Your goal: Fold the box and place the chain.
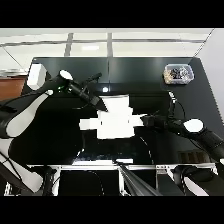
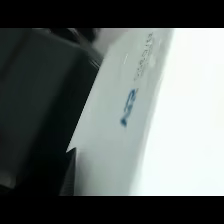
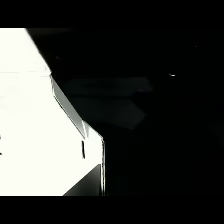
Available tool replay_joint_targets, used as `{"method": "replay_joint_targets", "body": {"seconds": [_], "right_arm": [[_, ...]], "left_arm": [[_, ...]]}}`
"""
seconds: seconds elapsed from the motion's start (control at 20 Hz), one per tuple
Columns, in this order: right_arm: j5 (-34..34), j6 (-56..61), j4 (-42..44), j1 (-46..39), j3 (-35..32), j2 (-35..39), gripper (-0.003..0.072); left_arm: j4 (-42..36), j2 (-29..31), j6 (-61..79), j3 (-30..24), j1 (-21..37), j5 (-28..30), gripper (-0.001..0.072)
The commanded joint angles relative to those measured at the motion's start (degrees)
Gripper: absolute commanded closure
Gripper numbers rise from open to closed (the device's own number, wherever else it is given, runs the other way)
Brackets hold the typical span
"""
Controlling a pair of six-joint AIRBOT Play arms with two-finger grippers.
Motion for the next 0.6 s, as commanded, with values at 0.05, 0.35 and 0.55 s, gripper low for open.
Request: {"method": "replay_joint_targets", "body": {"seconds": [0.05,0.35,0.55], "right_arm": [[-0.02,0.02,-0.09,0.04,0.00,0.02,0.0672],[0.66,0.02,-4.61,0.00,2.25,0.04,0.0052],[13.03,0.00,-20.50,-3.41,13.86,0.04,0.0002]], "left_arm": [[7.06,-3.58,3.56,5.53,-1.97,-5.84,0.0488],[9.49,-3.37,2.47,7.74,-1.55,-7.89,0.0687],[10.99,1.51,-0.33,6.23,-1.68,-6.43,0.0689]]}}
